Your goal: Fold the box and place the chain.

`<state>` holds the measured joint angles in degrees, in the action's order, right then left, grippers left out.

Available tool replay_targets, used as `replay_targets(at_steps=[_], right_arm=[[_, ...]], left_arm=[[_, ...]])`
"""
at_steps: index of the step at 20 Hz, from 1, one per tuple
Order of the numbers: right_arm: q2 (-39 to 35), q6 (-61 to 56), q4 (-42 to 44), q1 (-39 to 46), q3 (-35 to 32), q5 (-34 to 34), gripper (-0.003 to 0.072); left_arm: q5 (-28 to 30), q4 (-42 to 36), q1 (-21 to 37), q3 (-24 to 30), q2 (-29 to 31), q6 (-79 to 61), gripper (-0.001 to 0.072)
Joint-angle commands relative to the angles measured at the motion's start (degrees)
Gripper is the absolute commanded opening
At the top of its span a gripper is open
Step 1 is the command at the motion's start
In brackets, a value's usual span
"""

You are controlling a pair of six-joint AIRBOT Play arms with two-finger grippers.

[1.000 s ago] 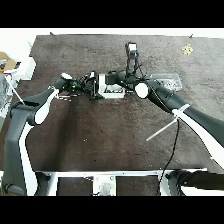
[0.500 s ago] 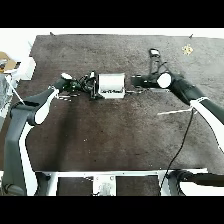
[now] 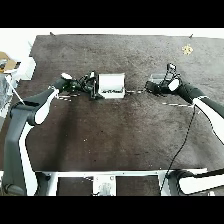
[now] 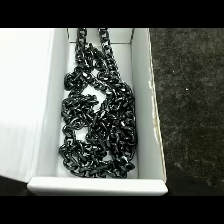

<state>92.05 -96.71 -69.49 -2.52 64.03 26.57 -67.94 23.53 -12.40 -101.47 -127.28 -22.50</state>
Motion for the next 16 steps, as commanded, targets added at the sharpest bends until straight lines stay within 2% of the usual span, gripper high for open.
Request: replay_targets(at_steps=[1,5,6,7,8,10,13,16], right_arm=[[2.3,-1.0,2.5,0.6,-0.1,-5.4,0.0247],[2.4,-1.0,3.2,0.6,-0.1,-9.1,0.0245],[2.4,-1.0,3.3,0.6,-0.1,-10.0,0.0209],[2.4,-1.0,3.3,0.5,-0.1,-10.1,0.0138],[2.4,-1.0,3.3,0.5,-0.1,-9.8,0.0137],[2.1,-1.0,3.4,0.3,-0.1,-9.4,0.0004],[-1.3,0.7,3.3,-2.6,-0.1,-8.8,0.0003],[-7.8,3.3,3.3,-7.5,0.0,-8.7,0.0003]], left_arm=[[0.0,0.0,0.0,0.0,0.0,0.0,0.0276],[0.0,0.0,0.0,0.0,0.0,0.0,0.0275],[0.0,0.0,0.0,0.0,0.0,0.0,0.0275],[0.0,0.0,0.0,0.0,0.0,0.0,0.0276],[0.0,0.0,0.0,0.0,0.0,0.0,0.0275],[0.0,0.0,0.0,0.0,0.0,0.0,0.0275],[0.0,0.0,0.0,0.0,0.0,0.0,0.0276],[0.0,0.0,0.0,0.0,0.0,0.0,0.0276]])
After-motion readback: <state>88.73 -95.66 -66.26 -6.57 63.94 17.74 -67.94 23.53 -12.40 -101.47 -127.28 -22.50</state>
